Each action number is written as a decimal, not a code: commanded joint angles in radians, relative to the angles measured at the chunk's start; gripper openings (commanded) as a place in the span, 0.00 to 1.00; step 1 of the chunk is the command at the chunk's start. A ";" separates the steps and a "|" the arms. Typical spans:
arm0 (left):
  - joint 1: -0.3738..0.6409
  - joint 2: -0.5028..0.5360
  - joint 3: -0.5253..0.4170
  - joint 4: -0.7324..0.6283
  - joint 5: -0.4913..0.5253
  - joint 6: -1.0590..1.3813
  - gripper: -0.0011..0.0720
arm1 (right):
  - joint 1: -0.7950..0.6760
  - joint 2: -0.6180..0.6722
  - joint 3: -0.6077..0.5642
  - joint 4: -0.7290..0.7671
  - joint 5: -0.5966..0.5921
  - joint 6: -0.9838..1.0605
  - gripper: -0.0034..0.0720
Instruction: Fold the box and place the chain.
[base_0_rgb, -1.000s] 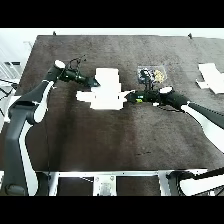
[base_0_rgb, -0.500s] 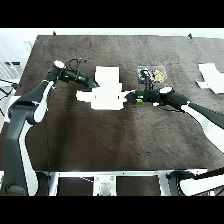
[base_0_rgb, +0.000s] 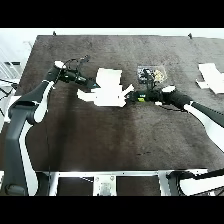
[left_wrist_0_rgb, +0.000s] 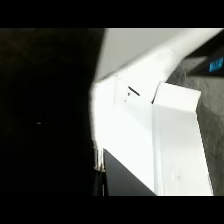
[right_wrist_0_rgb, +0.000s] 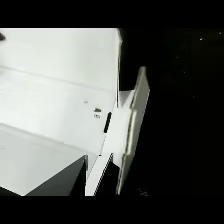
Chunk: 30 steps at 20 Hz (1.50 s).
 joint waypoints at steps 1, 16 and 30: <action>0.000 0.002 0.000 -0.085 -0.057 0.251 0.04 | -0.066 0.043 0.000 0.013 0.024 -0.001 0.51; 0.000 0.159 -0.275 -0.185 0.066 0.743 0.03 | -0.192 0.072 0.000 0.008 0.028 -0.005 0.51; 0.000 0.133 -0.436 -0.275 0.126 1.002 0.04 | -0.192 0.072 -0.001 0.002 0.052 -0.024 0.52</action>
